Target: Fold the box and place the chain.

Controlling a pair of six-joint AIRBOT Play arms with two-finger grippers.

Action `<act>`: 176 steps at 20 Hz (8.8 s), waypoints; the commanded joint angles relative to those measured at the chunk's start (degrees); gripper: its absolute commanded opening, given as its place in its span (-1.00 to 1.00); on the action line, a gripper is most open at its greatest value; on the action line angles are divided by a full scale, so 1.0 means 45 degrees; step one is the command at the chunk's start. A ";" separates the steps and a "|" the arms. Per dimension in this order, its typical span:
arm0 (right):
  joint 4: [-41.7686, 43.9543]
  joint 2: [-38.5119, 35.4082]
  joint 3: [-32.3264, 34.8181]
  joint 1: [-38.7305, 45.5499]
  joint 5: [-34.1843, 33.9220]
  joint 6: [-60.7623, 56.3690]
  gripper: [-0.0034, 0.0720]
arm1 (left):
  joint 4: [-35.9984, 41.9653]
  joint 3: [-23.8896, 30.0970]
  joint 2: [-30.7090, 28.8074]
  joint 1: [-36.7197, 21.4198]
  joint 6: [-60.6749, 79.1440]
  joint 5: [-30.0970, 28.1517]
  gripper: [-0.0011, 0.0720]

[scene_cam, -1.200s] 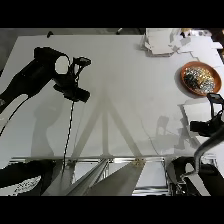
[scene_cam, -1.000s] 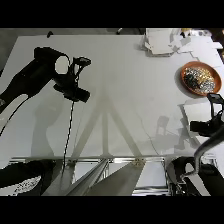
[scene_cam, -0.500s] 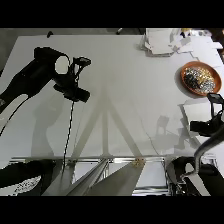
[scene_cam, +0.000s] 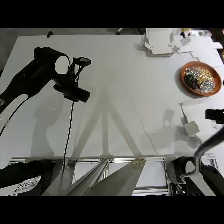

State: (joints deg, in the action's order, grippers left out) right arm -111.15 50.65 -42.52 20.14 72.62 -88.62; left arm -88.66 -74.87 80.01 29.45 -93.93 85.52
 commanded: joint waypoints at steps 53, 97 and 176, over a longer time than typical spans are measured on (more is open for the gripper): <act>0.6815 -0.2676 0.3211 -1.2526 -0.6747 -0.2647 -0.85 | 1.0754 0.4556 0.0053 -0.5610 1.2726 -0.0850 0.40; 0.5999 -0.2006 0.1967 -1.2526 -0.5693 -0.1865 0.34 | 1.3304 0.6756 0.0845 -0.1413 2.4990 -0.7776 -0.96; 1.1463 0.2739 0.2074 -1.0924 -0.9248 1.5917 0.93 | 1.3211 0.6756 0.0840 -0.0675 2.4829 -0.8563 -0.94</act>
State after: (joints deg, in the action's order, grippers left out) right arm -67.37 61.43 -33.15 -31.94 30.81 -27.51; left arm -29.17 -44.49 83.81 26.37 17.76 46.94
